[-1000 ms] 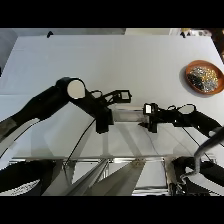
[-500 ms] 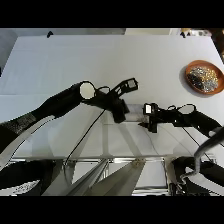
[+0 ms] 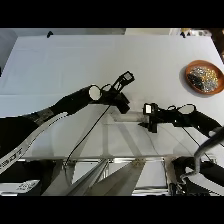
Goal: Fold the box and place the chain.
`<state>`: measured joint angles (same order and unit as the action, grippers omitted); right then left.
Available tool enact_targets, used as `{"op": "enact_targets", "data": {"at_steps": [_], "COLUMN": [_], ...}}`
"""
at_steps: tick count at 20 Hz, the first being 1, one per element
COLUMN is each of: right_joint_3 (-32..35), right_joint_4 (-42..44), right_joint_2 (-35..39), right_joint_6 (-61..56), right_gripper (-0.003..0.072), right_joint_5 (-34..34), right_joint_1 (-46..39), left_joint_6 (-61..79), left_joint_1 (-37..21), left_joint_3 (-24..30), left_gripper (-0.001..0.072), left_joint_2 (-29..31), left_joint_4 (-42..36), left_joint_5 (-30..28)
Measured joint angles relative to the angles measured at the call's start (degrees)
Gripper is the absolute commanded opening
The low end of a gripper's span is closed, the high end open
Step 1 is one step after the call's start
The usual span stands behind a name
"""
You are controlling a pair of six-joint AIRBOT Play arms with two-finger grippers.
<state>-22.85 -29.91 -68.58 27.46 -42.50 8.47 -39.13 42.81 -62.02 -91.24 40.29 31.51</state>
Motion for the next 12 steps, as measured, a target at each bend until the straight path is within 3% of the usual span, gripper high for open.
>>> {"op": "enact_targets", "data": {"at_steps": [6, 12], "right_joint_3": [0.0, 0.0], "right_joint_4": [-0.1, -0.1], "right_joint_2": [0.0, 0.0], "right_joint_6": [0.1, 0.0], "right_gripper": [0.0356, 0.0356], "right_joint_5": [-0.2, -0.1], "right_joint_1": [0.0, 0.0], "left_joint_6": [-0.9, -0.9], "left_joint_1": [0.0, 0.0], "left_joint_3": [0.0, 0.0], "left_gripper": [0.0001, 0.0002], "left_joint_2": [0.5, 11.0], "left_joint_4": [0.6, 10.8], "left_joint_5": [5.2, 9.4]}}
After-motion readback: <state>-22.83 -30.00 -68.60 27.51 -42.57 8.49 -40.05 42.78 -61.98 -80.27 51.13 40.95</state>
